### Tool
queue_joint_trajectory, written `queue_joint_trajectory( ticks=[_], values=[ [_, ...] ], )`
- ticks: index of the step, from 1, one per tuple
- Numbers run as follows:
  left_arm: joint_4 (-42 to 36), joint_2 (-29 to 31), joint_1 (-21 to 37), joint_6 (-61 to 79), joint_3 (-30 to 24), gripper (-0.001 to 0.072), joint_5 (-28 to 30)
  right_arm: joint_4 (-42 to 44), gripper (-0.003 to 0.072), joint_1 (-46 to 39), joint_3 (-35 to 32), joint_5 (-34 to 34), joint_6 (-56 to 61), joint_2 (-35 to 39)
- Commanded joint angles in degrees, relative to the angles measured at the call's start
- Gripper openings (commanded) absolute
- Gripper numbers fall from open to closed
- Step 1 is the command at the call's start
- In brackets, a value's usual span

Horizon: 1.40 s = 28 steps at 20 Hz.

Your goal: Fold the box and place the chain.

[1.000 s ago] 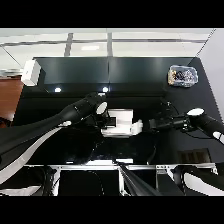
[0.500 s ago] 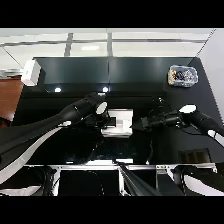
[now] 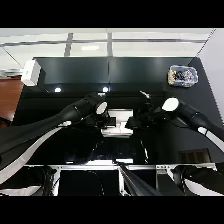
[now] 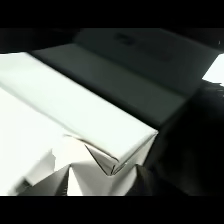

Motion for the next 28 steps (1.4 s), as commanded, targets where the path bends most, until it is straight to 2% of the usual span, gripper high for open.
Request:
queue_joint_trajectory(
  ticks=[1,3,5,6,7,12,13,18,24,25,28],
  values=[
    [0.00,-0.02,0.04,0.02,-0.02,0.0028,0.11,-19.21,0.0418,8.92,5.11,-3.17,20.83,-0.20],
    [0.00,-0.02,0.04,0.02,-0.02,0.0027,0.28,-27.34,0.0418,11.93,6.86,-1.33,31.08,-1.05],
    [0.02,-0.02,0.04,0.02,-0.02,0.0028,0.28,-31.54,0.0417,13.49,7.69,0.79,37.62,-2.03],
    [0.02,-0.02,0.04,0.02,-0.02,0.0028,0.26,-32.79,0.0341,14.01,7.91,1.68,39.32,-2.54],
    [0.00,-0.02,0.04,0.02,-0.02,0.0028,0.24,-33.31,0.0306,14.49,8.22,2.49,40.19,-3.23],
    [0.02,-0.02,0.04,0.02,-0.02,0.0027,0.24,-37.11,0.0296,15.87,9.51,3.52,46.47,-5.07],
    [0.02,-0.02,0.04,0.02,-0.02,0.0028,0.24,-38.14,0.0238,16.00,9.88,4.20,46.99,-5.18],
    [0.00,-0.02,0.04,0.02,-0.02,0.0028,0.24,-38.99,0.0238,16.96,12.24,6.95,48.26,-7.19],
    [0.02,-0.02,0.04,0.02,-0.02,0.0028,0.31,-36.87,0.0230,17.33,13.05,7.10,50.38,-8.76],
    [0.02,-0.02,0.04,0.02,-0.02,0.0028,0.28,-36.28,0.0031,17.33,13.05,6.56,50.36,-8.76],
    [0.02,-0.02,0.04,0.02,-0.02,0.0027,0.28,-35.12,0.0010,17.29,13.05,5.88,50.36,-8.76]
  ],
)
